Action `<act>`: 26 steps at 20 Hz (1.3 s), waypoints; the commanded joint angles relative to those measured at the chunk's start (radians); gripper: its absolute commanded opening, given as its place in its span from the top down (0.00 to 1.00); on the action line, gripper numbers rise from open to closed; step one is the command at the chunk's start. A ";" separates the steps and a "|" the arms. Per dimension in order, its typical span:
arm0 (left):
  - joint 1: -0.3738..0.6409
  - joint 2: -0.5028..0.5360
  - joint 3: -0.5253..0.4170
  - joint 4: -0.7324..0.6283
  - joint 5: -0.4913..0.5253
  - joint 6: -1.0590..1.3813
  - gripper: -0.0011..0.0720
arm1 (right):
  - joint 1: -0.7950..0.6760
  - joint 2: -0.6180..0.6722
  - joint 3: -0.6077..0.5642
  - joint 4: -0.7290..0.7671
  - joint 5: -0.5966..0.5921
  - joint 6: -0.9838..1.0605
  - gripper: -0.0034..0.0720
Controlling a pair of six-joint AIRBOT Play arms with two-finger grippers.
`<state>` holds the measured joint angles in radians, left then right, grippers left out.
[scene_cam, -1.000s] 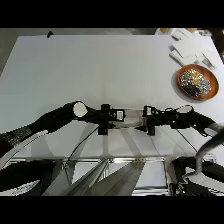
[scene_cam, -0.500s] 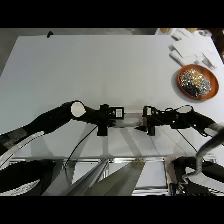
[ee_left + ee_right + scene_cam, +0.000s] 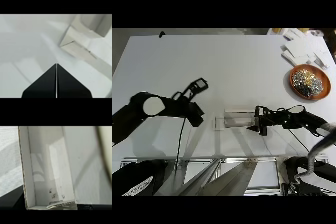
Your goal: Fold the box and place the chain.
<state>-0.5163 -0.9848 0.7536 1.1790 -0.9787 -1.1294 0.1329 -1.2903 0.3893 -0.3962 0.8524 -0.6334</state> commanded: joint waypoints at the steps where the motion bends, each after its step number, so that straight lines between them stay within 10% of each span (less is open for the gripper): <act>1: 0.068 0.044 -0.012 0.051 -0.109 -0.334 0.98 | 0.000 0.000 0.001 0.001 0.000 0.000 0.35; 8: 0.062 -0.144 -0.117 -0.345 0.063 -0.378 0.97 | 0.000 0.000 0.001 0.000 0.000 0.000 0.35; 26: -0.021 -0.330 -0.113 -0.415 0.183 -0.367 0.97 | 0.000 0.000 0.001 0.000 0.001 0.000 0.35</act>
<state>-0.5186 -1.3186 0.6388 0.7902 -0.8062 -1.5074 0.1329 -1.2903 0.3893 -0.3958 0.8528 -0.6331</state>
